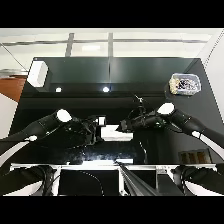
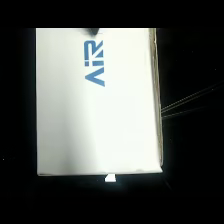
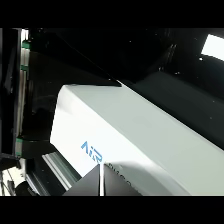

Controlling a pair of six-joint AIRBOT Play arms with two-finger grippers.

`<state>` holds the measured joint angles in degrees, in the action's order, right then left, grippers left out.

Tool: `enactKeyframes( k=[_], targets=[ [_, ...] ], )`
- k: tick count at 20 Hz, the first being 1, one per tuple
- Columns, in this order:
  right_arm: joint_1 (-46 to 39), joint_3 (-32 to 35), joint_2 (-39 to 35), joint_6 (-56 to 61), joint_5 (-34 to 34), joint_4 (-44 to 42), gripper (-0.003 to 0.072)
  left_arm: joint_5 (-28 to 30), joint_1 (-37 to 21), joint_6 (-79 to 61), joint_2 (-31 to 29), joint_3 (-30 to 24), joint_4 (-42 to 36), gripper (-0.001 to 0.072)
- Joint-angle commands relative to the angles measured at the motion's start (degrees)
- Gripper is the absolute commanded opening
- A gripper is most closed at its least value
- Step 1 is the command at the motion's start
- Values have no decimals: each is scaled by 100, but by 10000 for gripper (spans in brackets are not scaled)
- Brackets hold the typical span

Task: Fold the box and place the chain.

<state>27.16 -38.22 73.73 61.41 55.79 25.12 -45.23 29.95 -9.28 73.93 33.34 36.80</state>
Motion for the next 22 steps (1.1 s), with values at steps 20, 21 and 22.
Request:
enactKeyframes(
  k=[20, 21, 22],
  targets=[
    [-1368, -697, -1657, -66, 898, 413, 47, -22, -2, 649, -254, 144, 872, 711],
    [-1622, -695, -1810, -57, 966, 498, 46, -48, -2, 1060, -404, 203, 1248, 711],
    [-1834, -695, -1919, -55, 1047, 608, 47, -118, -4, 1550, -597, 260, 1674, 711]
  ],
)
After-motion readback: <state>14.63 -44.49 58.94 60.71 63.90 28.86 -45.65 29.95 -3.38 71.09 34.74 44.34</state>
